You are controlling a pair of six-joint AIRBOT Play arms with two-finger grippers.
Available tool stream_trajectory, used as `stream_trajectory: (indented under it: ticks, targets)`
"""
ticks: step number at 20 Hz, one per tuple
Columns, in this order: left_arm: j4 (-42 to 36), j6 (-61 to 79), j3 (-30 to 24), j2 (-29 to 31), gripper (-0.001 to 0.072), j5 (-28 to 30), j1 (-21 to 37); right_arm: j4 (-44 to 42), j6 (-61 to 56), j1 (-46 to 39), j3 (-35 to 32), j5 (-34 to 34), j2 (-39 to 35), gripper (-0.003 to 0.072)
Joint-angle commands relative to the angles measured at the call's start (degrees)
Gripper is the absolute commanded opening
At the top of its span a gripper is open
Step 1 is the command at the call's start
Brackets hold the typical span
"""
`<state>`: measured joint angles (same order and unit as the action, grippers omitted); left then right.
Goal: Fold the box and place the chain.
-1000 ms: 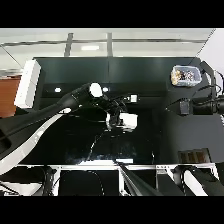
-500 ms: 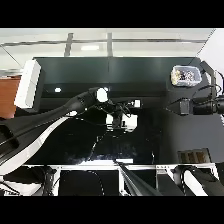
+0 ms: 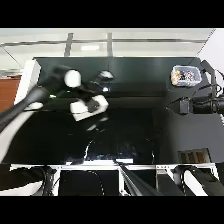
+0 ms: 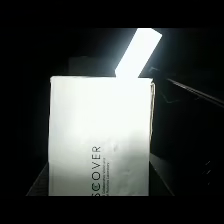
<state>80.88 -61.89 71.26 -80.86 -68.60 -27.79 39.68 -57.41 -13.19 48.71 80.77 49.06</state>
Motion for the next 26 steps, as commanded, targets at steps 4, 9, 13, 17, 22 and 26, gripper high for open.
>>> stream_trajectory:
  ticks: [4, 9, 13, 17, 22, 26]
  targets:
    - [4.2, -13.5, -19.6, 17.3, 0.0276, -8.4, 30.5, 0.0, 2.0, 0.0, -0.4, -0.1, 0.0, 0.0009]
    - [4.2, -13.3, -23.5, 21.7, 0.0276, -7.4, 56.6, -0.1, 1.9, 0.0, -2.6, -1.7, 0.0, 0.0009]
    - [3.4, -9.2, -23.6, 21.6, 0.0276, 0.0, 69.3, -1.1, 0.2, 0.0, -2.7, -1.7, 0.0, 0.0009]
    - [-7.5, 17.2, -23.6, 21.3, 0.0277, 4.3, 71.7, -1.4, -2.2, 0.0, -2.7, -4.5, 0.0, 0.0009]
    - [-11.5, 23.5, -23.6, 17.9, 0.0278, 13.6, 70.6, -3.1, -2.4, 0.0, -2.7, -6.1, 0.0, 0.0009]
    - [-14.3, 24.2, -23.6, 12.4, 0.0278, 15.2, 69.7, -3.2, -3.9, 0.0, -2.7, -6.1, 0.0, 0.0009]
